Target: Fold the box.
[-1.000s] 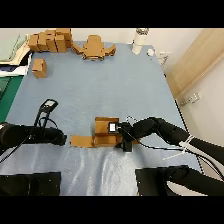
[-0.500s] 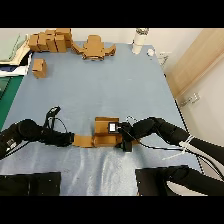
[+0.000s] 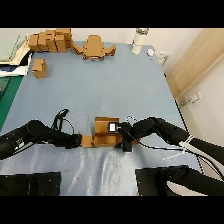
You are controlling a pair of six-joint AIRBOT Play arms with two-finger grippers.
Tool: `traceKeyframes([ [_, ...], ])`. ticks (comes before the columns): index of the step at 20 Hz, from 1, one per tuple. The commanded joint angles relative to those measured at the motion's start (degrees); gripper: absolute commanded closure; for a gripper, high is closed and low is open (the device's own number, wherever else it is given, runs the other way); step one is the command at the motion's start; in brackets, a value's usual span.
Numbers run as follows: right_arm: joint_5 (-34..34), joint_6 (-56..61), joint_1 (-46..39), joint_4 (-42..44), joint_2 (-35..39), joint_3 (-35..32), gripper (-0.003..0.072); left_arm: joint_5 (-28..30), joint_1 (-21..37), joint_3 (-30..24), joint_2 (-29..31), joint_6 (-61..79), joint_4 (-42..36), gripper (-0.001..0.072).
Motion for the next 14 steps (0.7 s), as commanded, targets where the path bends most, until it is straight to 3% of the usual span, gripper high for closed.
traceKeyframes([
  [1, 0.0, 0.0, 0.0, 0.0, 0.0, 0.1, 0.0166, 4.3, -4.6, -0.2, -0.5, -0.4, -1.2, 0.0698],
  [7, 0.0, 0.0, 0.0, 0.0, 0.0, 0.1, 0.0166, 3.7, -5.8, 3.3, 0.7, -2.9, -0.9, 0.0700],
  [12, 0.0, 0.0, 0.0, 0.0, 0.0, 0.1, 0.0166, -2.2, -4.7, 5.9, 0.7, -4.9, -1.0, 0.0689],
  [13, 0.0, 0.0, 0.0, 0.0, 0.0, 0.1, 0.0165, -2.9, -4.2, 6.4, 0.7, -5.0, -1.0, 0.0467],
  [14, 0.0, 0.0, 0.0, 0.0, 0.0, 0.1, 0.0165, -3.6, -3.6, 6.9, 0.7, -5.7, -1.0, 0.0344],
])
